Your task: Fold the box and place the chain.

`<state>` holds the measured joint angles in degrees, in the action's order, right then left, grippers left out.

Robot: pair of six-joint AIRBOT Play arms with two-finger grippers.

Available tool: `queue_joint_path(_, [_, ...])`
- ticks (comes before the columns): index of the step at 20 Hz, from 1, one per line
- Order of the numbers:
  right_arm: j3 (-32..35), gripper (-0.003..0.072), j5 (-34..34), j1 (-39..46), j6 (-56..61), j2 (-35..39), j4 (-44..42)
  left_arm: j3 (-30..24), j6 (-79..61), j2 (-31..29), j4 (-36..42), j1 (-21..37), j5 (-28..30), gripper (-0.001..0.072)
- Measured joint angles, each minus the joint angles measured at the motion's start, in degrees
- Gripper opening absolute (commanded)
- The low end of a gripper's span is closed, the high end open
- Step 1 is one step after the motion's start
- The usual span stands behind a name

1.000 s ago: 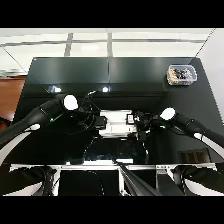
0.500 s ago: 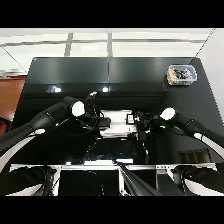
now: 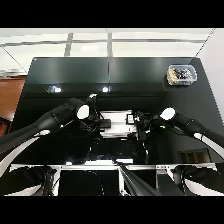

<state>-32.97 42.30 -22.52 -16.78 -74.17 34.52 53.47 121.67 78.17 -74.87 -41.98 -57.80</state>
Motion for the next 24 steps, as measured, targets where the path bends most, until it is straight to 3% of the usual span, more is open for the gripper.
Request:
queue_joint_path(10, [0.00,0.0317,0.00,0.00,0.02,0.00,0.00,8.87,6.54,7.30,-8.00,-4.28,-6.23,0.0306])
queue_joint_path(19, [0.00,0.0317,0.00,0.00,0.02,0.00,-0.02,10.91,11.91,9.81,-12.59,-5.84,-8.74,0.0277])
queue_joint_path(20, [0.00,0.0316,0.00,0.00,0.02,0.00,-0.02,10.95,12.33,9.97,-12.59,-5.88,-8.79,0.0246])
queue_joint_path(21, [0.00,0.0317,0.00,0.00,0.02,0.00,-0.02,10.99,12.74,10.10,-12.55,-5.92,-8.81,0.0104])
queue_joint_path(22, [0.00,0.0317,0.00,0.00,0.02,0.00,-0.02,10.99,13.00,10.23,-12.50,-5.92,-8.57,0.0027])
queue_joint_path(24, [0.00,0.0316,0.02,0.00,0.11,-0.02,-0.04,11.04,13.57,10.29,-12.50,-5.92,-8.59,0.0027])
